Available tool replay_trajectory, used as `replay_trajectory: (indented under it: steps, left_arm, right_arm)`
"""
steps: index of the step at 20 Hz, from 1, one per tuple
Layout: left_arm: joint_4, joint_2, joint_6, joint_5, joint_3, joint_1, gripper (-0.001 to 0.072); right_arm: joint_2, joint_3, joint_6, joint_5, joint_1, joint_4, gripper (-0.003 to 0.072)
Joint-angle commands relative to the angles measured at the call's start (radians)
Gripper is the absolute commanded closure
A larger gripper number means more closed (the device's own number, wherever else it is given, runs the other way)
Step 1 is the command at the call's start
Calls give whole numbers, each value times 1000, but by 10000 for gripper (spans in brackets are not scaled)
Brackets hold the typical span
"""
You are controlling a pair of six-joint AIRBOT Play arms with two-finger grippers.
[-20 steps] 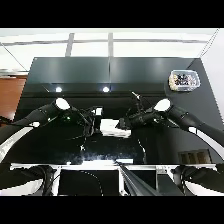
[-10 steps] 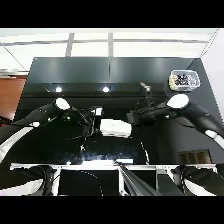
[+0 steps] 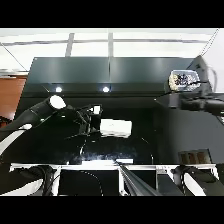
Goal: Fold the box and place the chain.
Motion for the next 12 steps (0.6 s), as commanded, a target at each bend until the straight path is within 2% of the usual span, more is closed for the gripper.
replay_trajectory:
  steps: [1,2,5,8,12]
  left_arm:
    - [76,98,-85,-31,3,21,-5]
    - [69,121,-95,-33,4,21,-5]
    - [-66,148,-102,-48,7,12,-4]
    - [-102,119,-102,51,21,-70,-2]
    - [-105,0,-113,202,94,-205,-1]
  right_arm:
    - [46,25,-12,69,-127,1,674]
    - [47,24,-13,69,-150,0,674]
    - [47,24,-27,69,-200,-2,674]
    - [47,24,-27,80,-211,-18,674]
    - [47,24,-27,86,-211,-23,674]
